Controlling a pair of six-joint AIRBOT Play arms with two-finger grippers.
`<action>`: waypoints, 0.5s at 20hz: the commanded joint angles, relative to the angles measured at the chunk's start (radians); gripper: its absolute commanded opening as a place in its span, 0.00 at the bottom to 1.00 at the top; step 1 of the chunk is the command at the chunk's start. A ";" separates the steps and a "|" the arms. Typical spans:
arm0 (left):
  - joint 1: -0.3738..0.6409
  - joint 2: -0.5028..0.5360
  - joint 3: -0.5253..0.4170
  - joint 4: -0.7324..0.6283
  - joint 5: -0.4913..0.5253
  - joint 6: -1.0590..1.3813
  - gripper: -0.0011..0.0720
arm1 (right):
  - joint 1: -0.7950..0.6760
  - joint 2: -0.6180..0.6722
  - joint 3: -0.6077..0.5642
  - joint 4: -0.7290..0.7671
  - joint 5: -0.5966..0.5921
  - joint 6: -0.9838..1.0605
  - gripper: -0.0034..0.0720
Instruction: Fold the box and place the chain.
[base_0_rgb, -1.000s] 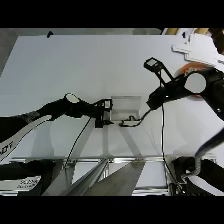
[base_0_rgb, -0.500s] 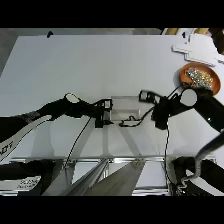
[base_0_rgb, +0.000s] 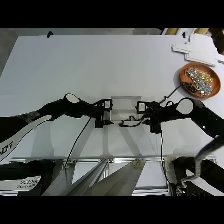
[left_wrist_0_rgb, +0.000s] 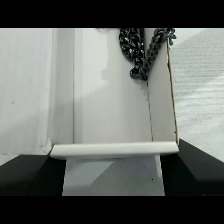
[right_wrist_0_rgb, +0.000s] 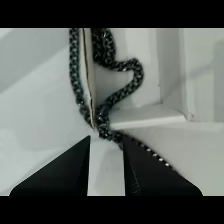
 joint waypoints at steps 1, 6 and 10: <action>-0.001 0.001 0.000 0.000 0.000 0.000 0.03 | 0.000 -0.011 -0.006 0.041 -0.047 -0.041 0.31; -0.001 0.001 0.000 0.000 0.000 0.000 0.03 | 0.000 -0.029 -0.006 0.040 -0.041 -0.059 0.19; -0.001 0.001 0.000 0.000 0.000 0.000 0.03 | 0.000 -0.014 -0.006 -0.020 -0.006 -0.051 0.07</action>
